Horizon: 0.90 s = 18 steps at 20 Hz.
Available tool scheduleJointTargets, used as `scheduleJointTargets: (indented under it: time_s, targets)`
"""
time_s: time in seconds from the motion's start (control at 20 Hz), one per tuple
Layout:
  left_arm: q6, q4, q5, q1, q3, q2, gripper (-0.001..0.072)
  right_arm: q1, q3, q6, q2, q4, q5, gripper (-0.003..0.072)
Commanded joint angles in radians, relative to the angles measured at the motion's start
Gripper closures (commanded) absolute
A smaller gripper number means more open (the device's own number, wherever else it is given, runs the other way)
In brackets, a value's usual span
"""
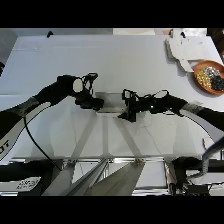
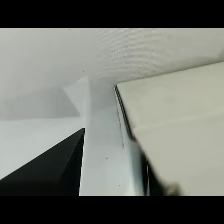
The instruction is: Fold the box and place the chain.
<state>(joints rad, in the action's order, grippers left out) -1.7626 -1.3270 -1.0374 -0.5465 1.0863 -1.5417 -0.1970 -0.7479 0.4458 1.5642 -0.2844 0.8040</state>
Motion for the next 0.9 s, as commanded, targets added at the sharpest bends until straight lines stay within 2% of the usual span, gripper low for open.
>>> scheduleJointTargets:
  time_s: [0.0, 0.25, 0.3, 0.35, 0.45, 0.55, 0.85]
  targets:
    - [-0.155, -0.094, -0.024, -0.055, 0.080, -0.054, 0.0317, 0.000, 0.000, 0.000, 0.000, 0.000, 0.000, 0.0167]
    - [-0.334, -0.129, -0.060, -0.103, 0.106, -0.085, 0.0319, 0.000, 0.000, 0.000, 0.000, 0.000, 0.000, 0.0167]
    - [-0.336, -0.125, -0.060, -0.108, 0.106, -0.087, 0.0343, 0.000, 0.000, 0.000, 0.000, 0.000, 0.000, 0.0167]
    - [-0.336, -0.124, -0.060, -0.110, 0.106, -0.088, 0.0421, 0.000, 0.000, 0.000, 0.000, 0.000, 0.000, 0.0167]
    - [-0.336, -0.121, -0.060, -0.114, 0.106, -0.088, 0.0529, 0.000, 0.000, 0.000, 0.000, 0.000, 0.000, 0.0167]
    - [-0.336, -0.118, -0.060, -0.118, 0.106, -0.088, 0.0699, 0.000, 0.000, 0.000, 0.000, 0.000, 0.000, 0.0167]
    - [-0.336, -0.118, -0.071, -0.118, 0.106, -0.088, 0.0682, 0.000, 0.000, 0.000, 0.000, 0.000, 0.000, 0.0167]
